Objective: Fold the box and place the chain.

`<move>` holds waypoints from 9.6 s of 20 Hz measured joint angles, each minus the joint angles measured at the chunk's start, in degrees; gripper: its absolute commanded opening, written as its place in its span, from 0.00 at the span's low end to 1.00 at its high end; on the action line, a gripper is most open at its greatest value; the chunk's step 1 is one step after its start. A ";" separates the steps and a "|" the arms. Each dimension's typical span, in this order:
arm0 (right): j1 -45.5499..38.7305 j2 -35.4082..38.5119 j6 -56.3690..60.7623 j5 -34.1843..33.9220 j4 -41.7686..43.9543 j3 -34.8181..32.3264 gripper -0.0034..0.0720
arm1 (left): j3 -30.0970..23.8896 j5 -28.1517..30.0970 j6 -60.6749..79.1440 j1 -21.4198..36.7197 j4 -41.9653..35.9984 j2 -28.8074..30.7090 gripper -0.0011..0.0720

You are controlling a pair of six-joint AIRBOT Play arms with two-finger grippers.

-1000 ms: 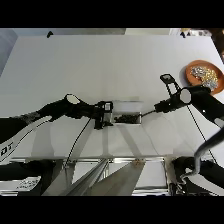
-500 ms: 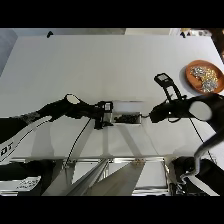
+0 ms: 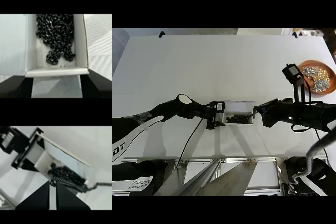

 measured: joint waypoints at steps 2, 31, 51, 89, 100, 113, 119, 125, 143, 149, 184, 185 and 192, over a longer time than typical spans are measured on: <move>0.02 -0.59 -0.33 -2.14 1.62 -0.02 0.06 | 0.00 0.00 0.00 -0.02 0.00 0.00 0.39; -11.82 -11.17 -15.82 4.04 -6.64 6.08 0.36 | 0.00 0.00 0.00 0.00 0.00 0.00 0.39; -11.89 -25.99 -80.65 -6.64 8.50 -10.60 0.43 | 0.00 0.00 0.00 0.00 -0.02 0.00 0.39; -11.54 -11.15 -54.80 2.95 -7.67 -6.93 0.07 | 0.00 0.00 0.00 0.00 0.00 0.00 0.39; -6.10 -15.45 -42.73 4.37 18.80 3.34 0.07 | 0.00 0.00 0.00 0.00 0.00 0.00 0.39; 3.72 -26.93 -40.65 -2.89 15.74 5.95 0.20 | 0.00 0.00 0.00 0.00 0.00 0.00 0.39; 0.46 -27.21 -39.82 5.33 5.62 16.76 0.15 | 0.00 0.00 0.00 0.00 -0.02 0.00 0.39; -7.19 -28.92 -39.60 3.67 -0.20 20.41 0.07 | 0.00 0.00 0.00 0.00 -0.02 0.00 0.39; -4.57 -36.33 -39.63 3.85 1.46 13.27 0.07 | 0.00 0.00 0.00 0.00 0.00 0.00 0.39; -0.22 -30.62 -42.32 2.45 2.86 9.81 0.07 | 0.00 0.00 0.00 0.00 0.00 0.00 0.39; 5.62 -27.30 -56.46 2.45 3.45 4.68 0.28 | 0.00 0.00 -0.02 0.00 -0.02 0.00 0.39; 5.84 -27.30 -56.98 2.56 4.35 4.68 0.35 | 0.00 0.00 -0.02 -0.02 0.00 0.00 0.39; 7.19 -27.30 -59.87 1.25 4.94 4.68 0.35 | 0.00 0.00 -0.02 0.00 0.00 0.00 0.39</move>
